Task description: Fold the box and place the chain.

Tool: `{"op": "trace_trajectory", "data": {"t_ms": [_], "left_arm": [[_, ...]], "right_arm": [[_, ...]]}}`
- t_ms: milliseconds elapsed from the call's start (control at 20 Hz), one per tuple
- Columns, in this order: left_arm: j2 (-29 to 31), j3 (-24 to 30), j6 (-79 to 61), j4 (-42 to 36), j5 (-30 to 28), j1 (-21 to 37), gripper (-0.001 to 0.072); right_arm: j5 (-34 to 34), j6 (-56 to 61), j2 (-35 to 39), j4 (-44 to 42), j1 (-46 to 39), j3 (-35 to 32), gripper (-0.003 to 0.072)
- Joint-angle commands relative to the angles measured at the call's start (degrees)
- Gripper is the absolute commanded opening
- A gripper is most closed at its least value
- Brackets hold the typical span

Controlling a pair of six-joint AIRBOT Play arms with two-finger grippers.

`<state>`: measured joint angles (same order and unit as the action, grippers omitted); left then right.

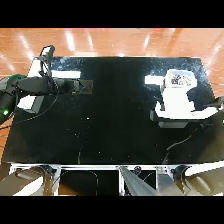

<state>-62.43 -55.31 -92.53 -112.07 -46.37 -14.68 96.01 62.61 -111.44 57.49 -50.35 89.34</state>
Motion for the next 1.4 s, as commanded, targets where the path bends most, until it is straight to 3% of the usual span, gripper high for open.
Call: {"op": "trace_trajectory", "data": {"t_ms": [0,50,100,150,200,400,700,1050,1250,1350], "left_arm": [[0.0,0.0,0.0,-0.8,0.0,0.0,0.0615],[0.0,0.0,0.0,-1.1,0.0,0.0,0.0615],[0.0,0.0,0.0,-1.1,0.0,0.0,0.0614],[0.0,0.0,0.0,-1.1,0.0,0.0,0.0615],[0.0,0.0,0.0,-1.1,0.0,0.0,0.0615],[0.0,0.0,0.0,-1.1,0.0,0.0,0.0614],[0.0,0.0,0.0,-2.8,-0.1,0.0,0.0614],[0.0,0.0,0.0,-2.9,-1.7,0.0,0.0614],[-0.1,0.0,0.0,-2.8,-3.0,0.0,0.0614],[-0.3,0.0,0.0,-2.8,-2.9,0.0,0.0614]], "right_arm": [[3.3,-0.6,-2.3,1.3,4.0,0.8,0.0711],[3.5,-0.2,-2.3,2.3,4.9,0.8,0.0711],[4.2,0.0,-2.3,3.0,5.8,0.8,0.0643],[4.6,-0.1,-2.2,2.9,6.3,0.8,0.027],[5.2,-0.1,-2.1,2.6,6.6,0.8,0.0034],[6.7,-1.7,1.1,-2.1,7.8,0.8,0.0028],[4.2,-1.9,13.3,-10.4,12.0,-2.6,0.0028],[-0.7,-1.6,30.7,-17.2,20.7,-20.1,0.0028],[-9.0,-0.9,36.7,-20.8,26.6,-27.8,0.0028],[-16.4,-0.8,40.1,-22.7,30.0,-33.9,0.0028]]}}
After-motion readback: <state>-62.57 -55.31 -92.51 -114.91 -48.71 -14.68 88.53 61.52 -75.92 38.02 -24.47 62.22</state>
